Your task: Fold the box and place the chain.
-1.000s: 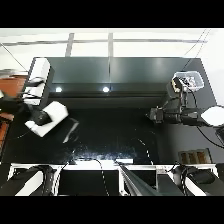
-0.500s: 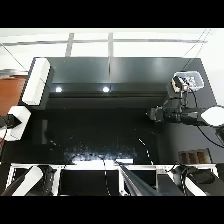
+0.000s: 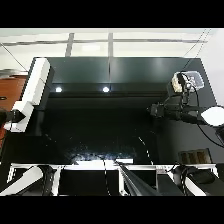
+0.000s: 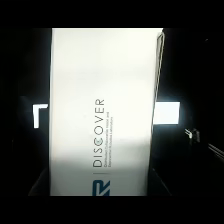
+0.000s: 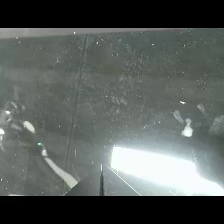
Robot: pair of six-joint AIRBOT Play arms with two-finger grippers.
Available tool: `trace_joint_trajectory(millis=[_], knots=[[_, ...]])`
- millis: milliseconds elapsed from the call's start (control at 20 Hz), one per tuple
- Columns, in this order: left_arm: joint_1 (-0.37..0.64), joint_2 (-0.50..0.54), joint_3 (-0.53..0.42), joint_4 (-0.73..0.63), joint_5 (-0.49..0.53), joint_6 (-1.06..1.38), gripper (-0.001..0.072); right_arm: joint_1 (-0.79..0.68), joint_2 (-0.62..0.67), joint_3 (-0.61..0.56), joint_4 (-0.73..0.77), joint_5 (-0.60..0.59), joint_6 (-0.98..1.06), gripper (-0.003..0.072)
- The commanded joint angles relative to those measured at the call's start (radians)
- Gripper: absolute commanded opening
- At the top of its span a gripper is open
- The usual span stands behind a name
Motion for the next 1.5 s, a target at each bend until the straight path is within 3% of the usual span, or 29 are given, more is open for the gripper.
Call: trace_joint_trajectory(millis=[0, 50, 100, 150, 200, 450, 700, 750, 800, 850, 950, 1100, 1200, 1300, 1450], knots=[[-0.042, -0.043, 0.000, -0.043, 0.076, 0.029, 0.0240, 0.000, 0.000, 0.000, -0.003, -0.012, 0.010, 0.0020], [-0.058, -0.053, 0.000, -0.039, 0.089, 0.029, 0.0243, 0.000, 0.000, 0.000, -0.003, -0.012, 0.015, 0.0019], [-0.071, -0.063, 0.000, -0.034, 0.091, 0.029, 0.0330, 0.000, 0.000, 0.000, -0.003, -0.012, 0.026, 0.0020], [-0.082, -0.073, 0.000, -0.034, 0.096, 0.029, 0.0553, 0.000, 0.000, 0.000, -0.003, -0.012, 0.026, 0.0019], [-0.092, -0.077, 0.000, -0.032, 0.117, 0.026, 0.0705, 0.000, 0.000, 0.000, -0.003, -0.011, 0.025, 0.0020], [-0.099, -0.029, 0.056, -0.029, 0.121, -0.061, 0.0706, 0.000, 0.000, 0.000, -0.002, -0.023, 0.029, 0.0020], [-0.124, 0.128, 0.214, -0.214, 0.003, -0.174, 0.0703, -0.041, 0.000, 0.107, -0.031, -0.043, 0.029, 0.0019], [-0.148, 0.161, 0.236, -0.281, 0.004, -0.209, 0.0667, -0.052, 0.000, 0.161, -0.078, -0.020, 0.035, 0.0019], [-0.188, 0.192, 0.258, -0.342, 0.001, -0.250, 0.0406, -0.058, 0.000, 0.228, -0.171, 0.034, 0.069, 0.0019], [-0.233, 0.218, 0.275, -0.373, -0.014, -0.255, 0.0053, -0.058, 0.000, 0.289, -0.289, 0.108, 0.129, 0.0019], [-0.339, 0.276, 0.282, -0.370, -0.025, -0.270, 0.0027, -0.058, 0.039, 0.370, -0.526, 0.226, 0.244, 0.0018], [-0.434, 0.406, 0.191, -0.264, 0.003, -0.271, 0.0025, -0.058, 0.244, 0.313, -0.821, 0.234, 0.328, 0.0018], [-0.422, 0.533, 0.013, -0.275, 0.127, -0.270, 0.0026, -0.059, 0.413, 0.161, -0.957, 0.172, 0.382, 0.0018], [-0.423, 0.658, -0.195, -0.318, 0.240, -0.224, 0.0027, -0.076, 0.537, -0.026, -0.998, 0.074, 0.415, 0.0018], [-0.423, 0.777, -0.431, -0.495, 0.317, -0.088, 0.0027, -0.105, 0.566, -0.230, -0.970, -0.114, 0.447, 0.0018]])
